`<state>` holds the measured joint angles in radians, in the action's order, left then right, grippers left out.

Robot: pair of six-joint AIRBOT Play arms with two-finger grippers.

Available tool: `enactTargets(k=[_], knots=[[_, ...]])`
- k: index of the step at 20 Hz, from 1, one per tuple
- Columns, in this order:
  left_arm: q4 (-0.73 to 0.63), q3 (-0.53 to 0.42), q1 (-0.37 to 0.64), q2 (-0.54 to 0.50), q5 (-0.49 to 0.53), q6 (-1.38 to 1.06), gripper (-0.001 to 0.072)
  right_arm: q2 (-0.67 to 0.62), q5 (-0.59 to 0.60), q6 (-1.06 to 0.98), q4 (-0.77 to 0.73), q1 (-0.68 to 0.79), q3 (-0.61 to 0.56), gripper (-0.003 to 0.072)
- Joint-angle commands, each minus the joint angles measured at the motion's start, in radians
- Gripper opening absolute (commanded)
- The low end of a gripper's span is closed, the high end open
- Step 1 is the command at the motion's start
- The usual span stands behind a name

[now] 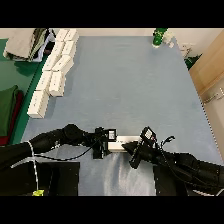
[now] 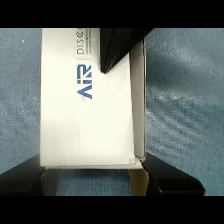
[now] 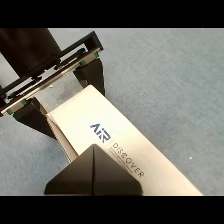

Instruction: Fold the box.

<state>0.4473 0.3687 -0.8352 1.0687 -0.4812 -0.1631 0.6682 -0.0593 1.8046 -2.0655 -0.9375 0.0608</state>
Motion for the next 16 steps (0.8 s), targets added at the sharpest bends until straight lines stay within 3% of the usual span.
enactTargets(k=[1, 16], knots=[[0.001, 0.0, 0.0, -0.001, 0.0, -0.002, 0.0406, 0.017, 0.015, -0.021, 0.0, 0.0, -0.002, 0.0003], [0.001, 0.0, 0.0, -0.001, 0.0, -0.002, 0.0406, 0.001, -0.012, -0.035, 0.0, 0.001, 0.0, 0.0003]])
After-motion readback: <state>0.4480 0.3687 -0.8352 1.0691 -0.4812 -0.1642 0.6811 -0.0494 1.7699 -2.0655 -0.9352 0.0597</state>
